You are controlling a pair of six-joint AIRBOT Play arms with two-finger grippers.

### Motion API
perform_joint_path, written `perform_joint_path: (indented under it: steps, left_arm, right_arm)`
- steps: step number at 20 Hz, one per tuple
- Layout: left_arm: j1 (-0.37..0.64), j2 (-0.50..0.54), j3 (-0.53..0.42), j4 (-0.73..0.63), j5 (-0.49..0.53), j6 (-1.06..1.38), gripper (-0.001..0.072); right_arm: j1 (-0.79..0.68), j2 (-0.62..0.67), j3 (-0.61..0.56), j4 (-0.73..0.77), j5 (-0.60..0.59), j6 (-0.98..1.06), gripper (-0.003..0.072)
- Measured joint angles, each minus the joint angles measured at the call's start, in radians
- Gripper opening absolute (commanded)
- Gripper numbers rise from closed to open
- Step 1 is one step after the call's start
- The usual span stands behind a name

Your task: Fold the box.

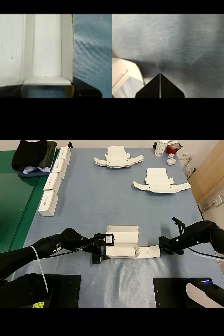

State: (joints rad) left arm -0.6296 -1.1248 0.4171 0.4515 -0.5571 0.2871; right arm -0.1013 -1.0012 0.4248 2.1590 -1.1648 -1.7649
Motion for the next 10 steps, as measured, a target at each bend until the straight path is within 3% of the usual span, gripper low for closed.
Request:
perform_joint_path:
  steps: [8,10]
  left_arm:
    - [0.000,0.000,0.000,0.000,0.000,0.000,0.0456]
    - [0.000,0.000,0.000,0.000,0.000,0.000,0.0455]
  right_arm:
    - [0.144,0.005,-0.032,0.121,0.041,-0.045,0.0007]
    - [0.169,0.030,-0.011,0.132,0.047,-0.047,0.0141]
